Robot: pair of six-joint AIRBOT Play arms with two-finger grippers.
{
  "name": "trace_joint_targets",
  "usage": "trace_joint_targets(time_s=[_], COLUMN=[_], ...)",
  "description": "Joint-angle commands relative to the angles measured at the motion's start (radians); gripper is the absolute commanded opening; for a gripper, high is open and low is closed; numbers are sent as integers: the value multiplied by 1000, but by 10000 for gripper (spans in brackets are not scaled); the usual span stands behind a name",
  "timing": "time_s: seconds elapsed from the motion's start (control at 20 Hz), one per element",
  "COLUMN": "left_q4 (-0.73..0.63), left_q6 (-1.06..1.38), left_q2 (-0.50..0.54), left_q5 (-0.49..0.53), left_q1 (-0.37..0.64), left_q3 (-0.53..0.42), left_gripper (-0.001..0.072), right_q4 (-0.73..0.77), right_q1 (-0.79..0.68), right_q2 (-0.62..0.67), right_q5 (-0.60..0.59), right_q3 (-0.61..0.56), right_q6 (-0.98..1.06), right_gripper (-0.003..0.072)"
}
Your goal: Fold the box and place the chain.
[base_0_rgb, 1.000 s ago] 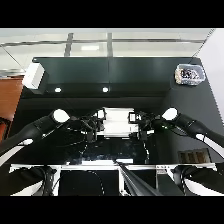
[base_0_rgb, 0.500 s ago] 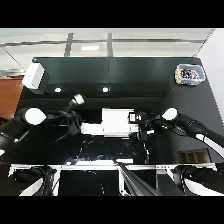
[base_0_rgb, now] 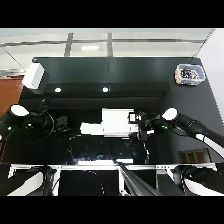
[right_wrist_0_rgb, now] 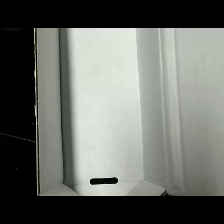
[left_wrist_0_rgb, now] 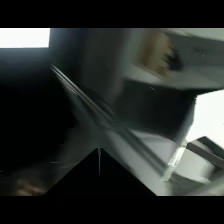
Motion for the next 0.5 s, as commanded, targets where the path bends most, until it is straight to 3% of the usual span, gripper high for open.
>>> trace_joint_targets(time_s=[0.0,0.15,0.3,0.45], left_q4=[-264,-357,-345,-340], left_q6=[98,138,179,241], left_q2=[-160,-233,-249,-249], left_q5=[-14,24,19,-36], left_q1=[-13,-113,-193,-205], left_q3=[-4,6,46,83], left_gripper=[27,28,29,59], right_q4=[0,0,0,0], right_q1=[1,1,1,1], right_q2=[0,0,0,0], right_q5=[0,0,0,0], right_q3=[0,0,0,0], right_q6=[0,0,0,0], right_gripper=[245,244,244,244])
